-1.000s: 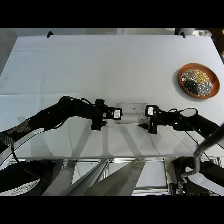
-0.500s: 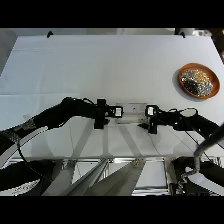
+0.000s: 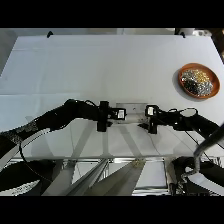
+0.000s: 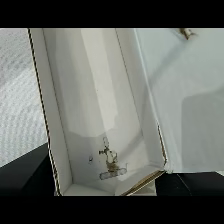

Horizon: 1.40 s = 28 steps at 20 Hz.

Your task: Fold the box and place the chain.

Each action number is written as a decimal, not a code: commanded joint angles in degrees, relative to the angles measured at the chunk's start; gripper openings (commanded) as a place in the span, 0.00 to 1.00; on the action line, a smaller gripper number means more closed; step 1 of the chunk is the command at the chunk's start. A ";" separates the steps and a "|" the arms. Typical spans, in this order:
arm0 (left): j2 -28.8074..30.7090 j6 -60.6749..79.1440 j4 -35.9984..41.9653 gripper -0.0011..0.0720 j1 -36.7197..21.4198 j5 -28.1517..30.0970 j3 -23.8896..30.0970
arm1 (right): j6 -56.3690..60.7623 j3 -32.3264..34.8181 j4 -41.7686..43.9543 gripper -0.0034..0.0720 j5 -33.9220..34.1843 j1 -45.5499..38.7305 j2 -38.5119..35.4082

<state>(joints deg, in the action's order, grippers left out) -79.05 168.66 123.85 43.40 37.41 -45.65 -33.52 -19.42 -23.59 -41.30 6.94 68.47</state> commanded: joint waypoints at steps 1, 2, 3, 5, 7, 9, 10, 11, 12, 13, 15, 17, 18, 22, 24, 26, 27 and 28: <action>-0.04 -0.02 1.14 0.52 0.66 -0.26 -0.02 | 0.02 0.02 0.02 0.53 0.00 0.02 -0.02; -0.04 -0.02 1.27 0.46 0.66 -0.42 -0.02 | 0.02 0.02 0.02 0.53 0.00 0.02 -0.02; -0.04 -0.02 1.27 0.38 0.66 -0.48 -0.02 | 0.02 0.02 0.02 0.53 0.00 0.02 -0.02; -0.04 0.00 1.27 0.20 0.66 -1.27 -0.02 | 0.02 0.02 0.02 0.53 0.00 0.02 -0.02; -0.04 -0.02 1.25 0.20 0.66 -3.26 -0.02 | 0.02 0.02 0.02 0.53 0.00 0.02 -0.02; -0.04 -0.02 1.27 0.20 0.66 -4.87 -0.02 | 0.02 0.02 0.02 0.53 0.00 0.02 -0.02; -0.04 -0.02 1.29 0.20 0.68 -5.09 -0.02 | 0.02 0.02 0.02 0.53 0.00 0.02 -0.02; -0.04 -0.04 1.29 0.20 0.83 -5.09 -0.02 | 0.02 0.02 0.02 0.53 0.00 0.02 -0.02; -0.04 -0.04 1.33 0.20 1.11 -5.09 -0.02 | 0.02 0.02 0.02 0.53 0.00 0.02 -0.02; -0.07 -0.04 1.33 0.20 1.38 -5.11 -0.02 | 0.02 0.02 0.00 0.53 0.00 0.02 -0.02; -0.13 -0.04 1.57 0.20 2.34 -6.08 -0.02 | 0.02 0.02 0.02 0.53 0.00 0.02 -0.02; -0.17 -0.04 1.73 0.20 3.54 -7.98 -0.02 | 0.02 0.02 0.02 0.53 0.00 0.02 -0.02; -0.20 -0.04 1.73 0.20 4.20 -9.05 -0.02 | 0.02 0.02 0.02 0.53 0.00 0.02 -0.02; -1.40 -0.04 1.64 0.20 5.60 -11.74 -0.02 | 0.02 0.02 0.02 0.53 0.00 0.02 -0.02; -2.47 -0.07 1.64 0.20 5.90 -12.07 -0.02 | 0.02 0.02 0.02 0.53 0.00 0.02 -0.02; -2.67 -0.07 1.66 0.21 6.34 -12.87 -0.02 | 0.02 0.02 0.02 0.53 0.00 0.02 -0.02; -2.67 -0.07 1.68 0.23 6.36 -13.05 -0.02 | 0.02 0.02 0.00 0.53 0.00 0.02 -0.02; -2.67 -0.07 1.66 0.23 6.34 -13.03 -0.02 | 0.02 0.02 0.02 0.53 0.00 0.02 -0.02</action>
<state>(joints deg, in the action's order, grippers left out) -81.36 168.59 125.58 49.39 25.36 -45.65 -33.54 -19.42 -23.62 -41.28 6.94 68.47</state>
